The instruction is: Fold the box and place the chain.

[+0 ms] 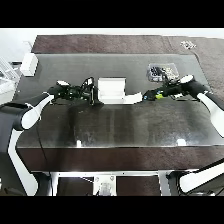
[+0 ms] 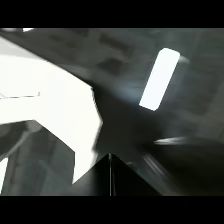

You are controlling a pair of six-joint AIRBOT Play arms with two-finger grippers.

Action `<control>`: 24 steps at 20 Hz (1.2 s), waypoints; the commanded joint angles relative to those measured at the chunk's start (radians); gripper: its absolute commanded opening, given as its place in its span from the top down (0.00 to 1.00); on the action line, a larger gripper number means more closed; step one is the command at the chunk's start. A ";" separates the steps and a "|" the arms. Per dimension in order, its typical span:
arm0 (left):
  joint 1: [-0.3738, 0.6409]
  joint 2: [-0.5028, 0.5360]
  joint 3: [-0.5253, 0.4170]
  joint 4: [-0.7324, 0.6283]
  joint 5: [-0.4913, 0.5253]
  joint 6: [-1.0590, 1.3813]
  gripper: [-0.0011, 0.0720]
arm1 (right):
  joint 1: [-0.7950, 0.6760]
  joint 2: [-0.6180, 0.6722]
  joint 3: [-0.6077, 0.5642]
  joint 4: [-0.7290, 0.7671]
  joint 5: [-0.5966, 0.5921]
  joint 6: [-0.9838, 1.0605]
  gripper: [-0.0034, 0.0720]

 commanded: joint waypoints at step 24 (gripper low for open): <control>0.000 -0.001 0.000 0.000 0.000 0.000 0.45 | 0.145 -0.063 0.240 -0.114 0.122 0.185 0.74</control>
